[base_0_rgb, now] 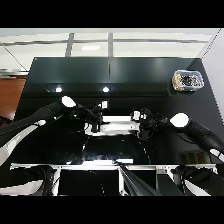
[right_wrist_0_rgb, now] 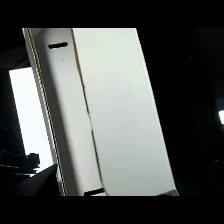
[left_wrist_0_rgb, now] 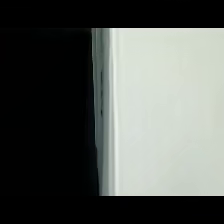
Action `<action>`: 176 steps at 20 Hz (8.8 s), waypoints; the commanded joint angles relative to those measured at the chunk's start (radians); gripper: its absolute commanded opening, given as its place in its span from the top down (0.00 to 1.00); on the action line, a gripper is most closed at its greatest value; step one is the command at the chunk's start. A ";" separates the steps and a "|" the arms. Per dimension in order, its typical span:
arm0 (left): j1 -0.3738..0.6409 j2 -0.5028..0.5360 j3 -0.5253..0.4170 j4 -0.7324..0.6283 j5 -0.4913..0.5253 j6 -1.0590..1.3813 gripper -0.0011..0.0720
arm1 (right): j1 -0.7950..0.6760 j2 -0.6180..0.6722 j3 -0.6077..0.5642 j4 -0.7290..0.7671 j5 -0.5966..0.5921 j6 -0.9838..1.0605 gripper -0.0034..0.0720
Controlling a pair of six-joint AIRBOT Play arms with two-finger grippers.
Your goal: Fold the box and place the chain.
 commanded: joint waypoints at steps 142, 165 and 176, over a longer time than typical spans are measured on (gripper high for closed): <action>0.303 0.116 -0.234 -0.113 -0.211 -1.131 0.43 | -0.012 -0.167 0.000 -0.034 -0.018 -0.118 0.38; -0.043 0.116 0.001 0.261 -0.034 -1.615 0.05 | -0.012 -0.167 0.000 -0.034 -0.018 -0.118 0.38; -0.103 0.116 0.073 0.391 -0.077 -1.789 0.07 | -0.012 -0.167 0.000 -0.034 -0.018 -0.118 0.38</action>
